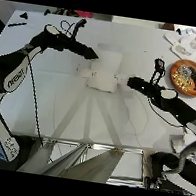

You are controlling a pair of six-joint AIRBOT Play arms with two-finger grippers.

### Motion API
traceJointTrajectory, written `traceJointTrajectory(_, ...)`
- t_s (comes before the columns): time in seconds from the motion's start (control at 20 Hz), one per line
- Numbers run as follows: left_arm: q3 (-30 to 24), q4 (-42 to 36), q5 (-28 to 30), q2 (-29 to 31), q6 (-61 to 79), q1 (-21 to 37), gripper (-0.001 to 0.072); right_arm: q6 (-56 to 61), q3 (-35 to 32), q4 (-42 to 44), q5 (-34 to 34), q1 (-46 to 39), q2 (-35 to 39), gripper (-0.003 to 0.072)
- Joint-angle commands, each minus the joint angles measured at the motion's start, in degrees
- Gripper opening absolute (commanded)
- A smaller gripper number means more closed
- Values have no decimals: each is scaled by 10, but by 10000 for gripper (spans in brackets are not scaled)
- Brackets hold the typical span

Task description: Fold the box and place the chain.

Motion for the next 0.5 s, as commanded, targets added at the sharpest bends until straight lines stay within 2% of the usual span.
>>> traceJointTrajectory(0.0, 1, 0, 0, -6, -2, -16, 584, 0, 0, 0, 0, 1, 0, 18)
traceJointTrajectory(0.1, 1, 0, -9, -6, 8, -26, 583, 0, 0, 0, 0, 1, 0, 18)
traceJointTrajectory(0.45, 1, 0, -104, 2, 116, -31, 550, 0, 0, 0, 0, 1, 0, 18)
